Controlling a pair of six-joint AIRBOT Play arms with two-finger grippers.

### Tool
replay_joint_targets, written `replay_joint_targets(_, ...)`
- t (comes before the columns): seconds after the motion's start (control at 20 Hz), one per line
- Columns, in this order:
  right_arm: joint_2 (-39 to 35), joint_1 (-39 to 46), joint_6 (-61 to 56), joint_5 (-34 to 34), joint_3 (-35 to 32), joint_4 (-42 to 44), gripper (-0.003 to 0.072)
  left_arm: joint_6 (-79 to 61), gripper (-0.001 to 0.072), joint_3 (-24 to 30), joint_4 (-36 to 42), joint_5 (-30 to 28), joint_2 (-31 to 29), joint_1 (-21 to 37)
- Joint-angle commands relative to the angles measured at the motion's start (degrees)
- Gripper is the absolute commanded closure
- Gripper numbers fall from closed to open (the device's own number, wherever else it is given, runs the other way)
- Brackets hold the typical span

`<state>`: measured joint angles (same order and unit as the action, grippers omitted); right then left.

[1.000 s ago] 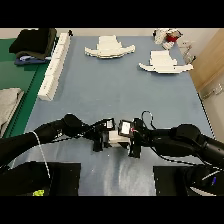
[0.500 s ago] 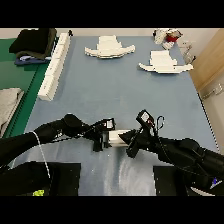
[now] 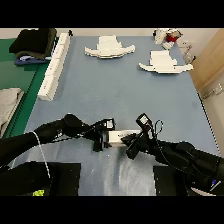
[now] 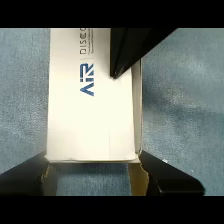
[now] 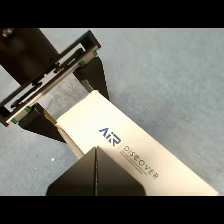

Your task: Fold the box.

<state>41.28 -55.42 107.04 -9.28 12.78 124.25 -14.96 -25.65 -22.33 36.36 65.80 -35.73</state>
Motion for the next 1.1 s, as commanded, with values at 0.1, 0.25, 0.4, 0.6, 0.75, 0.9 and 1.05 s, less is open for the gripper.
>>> replay_joint_targets(0.1,0.9,-0.1,-0.1,-0.2,-1.4,0.0,0.0682,0.0,0.0169,-0.1,0.0,0.0,0.0,0.0)
replay_joint_targets(0.25,0.8,-0.1,-0.1,-0.1,-1.4,0.0,0.0683,0.0,0.0169,-0.1,0.0,0.0,0.0,0.0)
replay_joint_targets(0.4,0.8,-0.1,-0.1,-0.1,-1.4,0.0,0.0682,0.0,0.0169,-0.1,0.0,0.0,0.0,0.0)
replay_joint_targets(0.6,0.8,-0.1,-0.1,-0.2,-1.4,0.0,0.0683,0.0,0.0169,-0.1,0.0,0.0,0.0,0.0)
replay_joint_targets(0.75,0.8,0.0,-0.1,-0.2,-1.4,0.0,0.0683,0.0,0.0169,-0.1,0.0,0.0,0.0,0.0)
replay_joint_targets(0.9,0.6,0.0,-0.1,-0.2,-1.3,0.1,0.0682,0.0,0.0169,-0.1,0.0,0.0,0.0,0.0)
replay_joint_targets(1.05,-1.2,0.0,-0.1,-0.2,-0.7,0.0,0.0682,0.0,0.0169,-0.1,0.0,0.0,0.0,0.0)
